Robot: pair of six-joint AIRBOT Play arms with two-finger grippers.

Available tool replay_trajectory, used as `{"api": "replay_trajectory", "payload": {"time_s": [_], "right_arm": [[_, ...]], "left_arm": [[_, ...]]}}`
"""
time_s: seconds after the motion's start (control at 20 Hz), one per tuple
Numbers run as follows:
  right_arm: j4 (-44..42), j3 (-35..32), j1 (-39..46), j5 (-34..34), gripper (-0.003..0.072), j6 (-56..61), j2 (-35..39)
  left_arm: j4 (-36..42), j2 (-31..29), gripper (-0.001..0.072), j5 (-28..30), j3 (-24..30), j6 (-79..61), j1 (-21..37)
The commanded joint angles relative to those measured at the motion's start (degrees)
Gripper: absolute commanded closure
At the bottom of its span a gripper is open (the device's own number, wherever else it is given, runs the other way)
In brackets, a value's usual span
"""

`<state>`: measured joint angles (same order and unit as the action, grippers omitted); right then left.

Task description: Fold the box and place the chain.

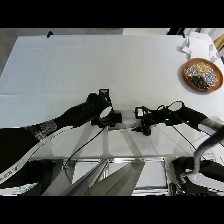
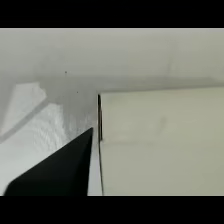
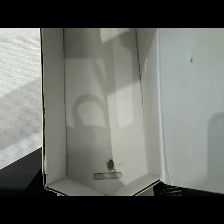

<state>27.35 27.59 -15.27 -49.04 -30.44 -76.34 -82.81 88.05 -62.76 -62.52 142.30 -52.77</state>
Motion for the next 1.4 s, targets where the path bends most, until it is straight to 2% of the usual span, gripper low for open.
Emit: {"api": "replay_trajectory", "payload": {"time_s": [0.0, 0.05, 0.2, 0.5, 0.55, 0.7, 1.3, 1.35], "right_arm": [[-0.02, 0.02, -0.02, -0.02, 0.0286, 0.02, 0.02], [-0.02, 0.02, -0.02, -0.02, 0.0286, 0.02, 0.02], [-0.02, 0.02, -0.02, -0.02, 0.0286, 0.02, 0.02], [-0.02, 0.02, -0.02, 0.00, 0.0286, 0.02, 0.02], [-0.02, 0.02, -0.02, -0.02, 0.0286, 0.02, 0.02], [-0.02, 0.02, -0.02, 0.00, 0.0286, 0.02, 0.02], [-0.02, 0.02, -0.02, -0.02, 0.0286, 0.02, 0.02], [-0.02, 0.02, -0.02, -0.02, 0.0286, 0.02, 0.02]], "left_arm": [[-0.37, -0.07, 0.0337, -3.76, -1.42, -2.01, 0.76], [-0.48, -0.04, 0.0300, -5.25, -2.40, -3.48, 1.11], [-0.57, -0.02, 0.0297, -7.82, -4.72, -4.50, 2.19], [3.21, 2.12, 0.0302, -9.09, -4.98, -4.83, 3.39], [2.78, 2.78, 0.0317, -9.05, -4.98, -4.92, 2.99], [1.86, 4.72, 0.0561, -8.96, -4.98, -4.90, 1.90], [-0.72, 5.38, 0.0581, -5.99, -4.98, -4.26, -0.22], [-0.61, 5.38, 0.0631, -5.73, -4.98, -4.26, -0.33]]}}
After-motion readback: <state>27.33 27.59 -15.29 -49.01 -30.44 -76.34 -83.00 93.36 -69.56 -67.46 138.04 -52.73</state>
